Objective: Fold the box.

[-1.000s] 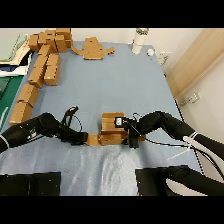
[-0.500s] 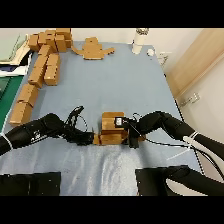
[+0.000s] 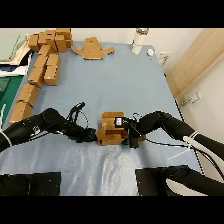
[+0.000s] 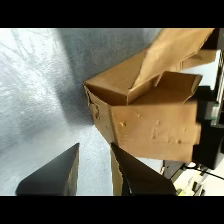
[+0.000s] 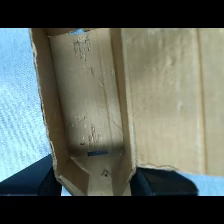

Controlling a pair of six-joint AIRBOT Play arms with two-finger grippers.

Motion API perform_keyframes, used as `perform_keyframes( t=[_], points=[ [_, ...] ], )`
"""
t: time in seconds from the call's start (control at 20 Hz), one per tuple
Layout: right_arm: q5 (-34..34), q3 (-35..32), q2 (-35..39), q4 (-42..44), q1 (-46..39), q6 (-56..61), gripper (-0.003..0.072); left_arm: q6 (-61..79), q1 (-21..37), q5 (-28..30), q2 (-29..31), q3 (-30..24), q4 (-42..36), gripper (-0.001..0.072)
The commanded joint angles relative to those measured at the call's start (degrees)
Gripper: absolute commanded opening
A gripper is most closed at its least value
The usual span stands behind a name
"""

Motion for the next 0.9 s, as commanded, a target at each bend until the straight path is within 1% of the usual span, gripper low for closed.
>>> perform_keyframes(
  t=[0.0,0.1,0.2,0.4,0.85],
  points=[
    [0.00,0.02,-0.02,0.00,0.02,0.00,0.0507,-0.44,2.47,-3.91,0.02,0.81,0.04,0.0299],
    [-0.02,0.02,-0.02,0.02,0.02,0.00,0.0508,-0.44,4.02,-4.96,0.02,1.46,0.02,0.0299],
    [0.00,0.02,-0.02,0.00,0.02,0.00,0.0508,0.87,3.96,-4.92,0.02,2.64,-0.46,0.0302],
    [0.00,0.02,-0.02,0.00,0.02,0.00,0.0508,10.47,3.45,-5.73,0.00,4.70,-8.17,0.0312],
    [-0.02,0.02,-0.02,0.00,0.02,0.00,0.0507,11.50,3.30,-6.19,-1.44,4.72,-7.17,0.0310]
  ],
)
